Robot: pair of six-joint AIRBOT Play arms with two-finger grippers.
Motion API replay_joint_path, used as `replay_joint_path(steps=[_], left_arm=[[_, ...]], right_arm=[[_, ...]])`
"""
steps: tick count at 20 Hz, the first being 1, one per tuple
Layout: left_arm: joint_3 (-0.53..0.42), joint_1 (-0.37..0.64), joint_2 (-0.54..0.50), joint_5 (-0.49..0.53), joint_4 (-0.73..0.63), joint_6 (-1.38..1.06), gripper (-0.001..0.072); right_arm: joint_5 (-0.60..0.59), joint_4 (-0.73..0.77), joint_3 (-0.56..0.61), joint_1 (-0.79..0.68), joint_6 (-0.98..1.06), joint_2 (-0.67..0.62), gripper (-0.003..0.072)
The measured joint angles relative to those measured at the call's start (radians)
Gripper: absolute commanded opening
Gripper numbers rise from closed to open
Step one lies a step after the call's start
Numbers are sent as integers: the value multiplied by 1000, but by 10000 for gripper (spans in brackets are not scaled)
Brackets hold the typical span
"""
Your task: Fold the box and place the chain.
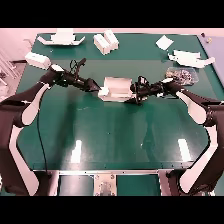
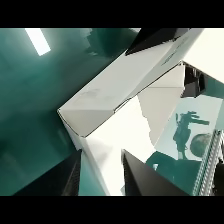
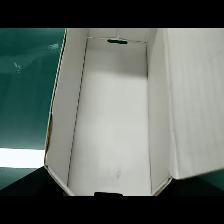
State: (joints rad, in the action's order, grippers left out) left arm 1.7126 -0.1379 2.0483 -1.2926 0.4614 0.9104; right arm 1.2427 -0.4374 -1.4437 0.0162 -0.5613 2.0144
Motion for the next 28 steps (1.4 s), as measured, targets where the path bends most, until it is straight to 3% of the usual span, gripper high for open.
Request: replay_joint_path(steps=[14, 15, 16, 17, 28], left_arm=[[18, -48, -10, -19, -9, 23, 325], [19, -54, -11, -13, -4, 29, 361], [21, -61, -12, -4, 2, 34, 483], [23, -70, -12, 2, 7, 40, 485], [137, -147, -12, 40, 261, 180, 485]], right_arm=[[0, 0, 0, 0, 0, 0, 555], [0, 0, 0, 0, 0, 0, 555], [0, 0, 0, 0, 0, 0, 555], [0, 0, 0, 0, 1, 0, 555], [-1, 0, 0, 0, 1, 0, 555]])
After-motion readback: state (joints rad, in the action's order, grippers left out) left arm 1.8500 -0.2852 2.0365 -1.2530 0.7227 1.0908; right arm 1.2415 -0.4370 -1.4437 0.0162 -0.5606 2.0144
